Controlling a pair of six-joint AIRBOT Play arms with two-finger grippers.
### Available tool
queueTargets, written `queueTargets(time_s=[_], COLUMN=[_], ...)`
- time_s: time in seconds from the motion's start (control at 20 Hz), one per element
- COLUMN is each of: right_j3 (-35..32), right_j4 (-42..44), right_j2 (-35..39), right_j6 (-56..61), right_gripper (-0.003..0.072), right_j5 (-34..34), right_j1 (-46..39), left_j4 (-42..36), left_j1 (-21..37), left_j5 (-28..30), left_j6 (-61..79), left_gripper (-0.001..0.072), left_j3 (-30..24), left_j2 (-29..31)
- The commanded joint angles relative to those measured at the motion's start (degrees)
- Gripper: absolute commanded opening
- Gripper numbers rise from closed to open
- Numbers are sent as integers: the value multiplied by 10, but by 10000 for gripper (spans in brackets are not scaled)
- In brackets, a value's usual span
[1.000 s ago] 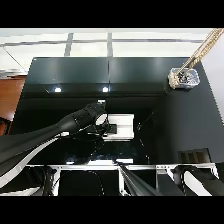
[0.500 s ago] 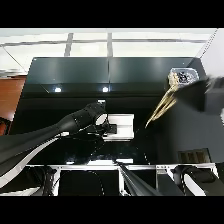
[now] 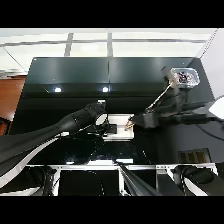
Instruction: Fold the box and place the chain.
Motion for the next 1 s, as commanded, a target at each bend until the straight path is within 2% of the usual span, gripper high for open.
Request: queueTargets(time_s=[0.0,0.05,0.15,0.3,0.4,0.5,0.6,0.65,0.7,0.8,0.95], right_j3=[-66,-70,-69,-51,-43,-46,-68,-78,-78,-64,5], right_j4=[3,2,-2,-16,-65,-189,-297,-322,-328,-321,-323], right_j2=[-30,-40,-47,-44,-44,-45,-49,-56,-72,-121,-228], right_j6=[7,7,6,-1,-2,7,95,114,113,116,129], right_gripper=[25,32,297,308,308,308,311,487,626,625,623], right_j5=[-113,-116,-116,-70,-60,-122,-236,-291,-328,-374,-348], right_j1=[34,34,30,-50,-134,-198,-228,-233,-234,-233,-235], left_j4=[0,0,0,0,0,0,0,0,0,0,0], left_j1=[0,0,0,0,0,0,0,0,0,0,0], left_j5=[0,0,0,0,0,0,0,0,0,0,0], left_j6=[0,0,0,0,0,0,0,0,0,0,0], left_gripper=[29,29,29,30,29,29,29,29,29,29,29], left_j3=[0,0,0,0,0,0,0,0,0,0,0], left_j2=[0,0,0,0,0,0,0,0,0,0,0])
